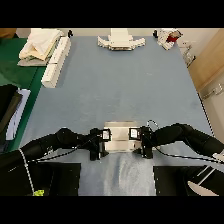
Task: Fold the box.
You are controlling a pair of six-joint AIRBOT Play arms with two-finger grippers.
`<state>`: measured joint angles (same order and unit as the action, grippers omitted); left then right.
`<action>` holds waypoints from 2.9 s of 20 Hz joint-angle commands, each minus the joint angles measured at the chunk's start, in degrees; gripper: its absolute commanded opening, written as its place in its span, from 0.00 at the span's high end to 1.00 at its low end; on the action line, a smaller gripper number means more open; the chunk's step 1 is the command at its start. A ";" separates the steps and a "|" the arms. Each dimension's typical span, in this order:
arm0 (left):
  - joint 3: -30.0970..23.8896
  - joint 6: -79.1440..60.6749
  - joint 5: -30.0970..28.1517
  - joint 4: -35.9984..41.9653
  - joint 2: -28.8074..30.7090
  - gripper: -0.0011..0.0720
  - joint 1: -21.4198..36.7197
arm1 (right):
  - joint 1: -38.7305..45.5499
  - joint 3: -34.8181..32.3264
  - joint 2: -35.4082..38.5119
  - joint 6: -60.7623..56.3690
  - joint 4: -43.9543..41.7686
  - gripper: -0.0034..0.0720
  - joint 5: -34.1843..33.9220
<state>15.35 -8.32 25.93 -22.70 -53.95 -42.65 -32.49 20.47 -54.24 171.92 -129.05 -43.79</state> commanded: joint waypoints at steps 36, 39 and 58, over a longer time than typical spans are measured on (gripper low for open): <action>0.90 0.35 0.61 -0.46 -1.14 0.26 -0.20 | -0.02 0.04 0.04 -5.07 -0.20 0.25 -0.42; 0.90 0.35 0.61 -0.46 -1.14 0.26 -0.20 | -0.02 0.07 0.42 -7.54 0.26 0.25 -1.92; 0.90 0.35 0.61 -0.46 -1.14 0.26 -0.20 | -0.17 9.01 13.79 -90.25 12.72 0.53 -22.40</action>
<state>16.19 -7.94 26.57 -23.14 -55.13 -42.83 -32.51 29.71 -40.69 107.09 -109.62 -65.58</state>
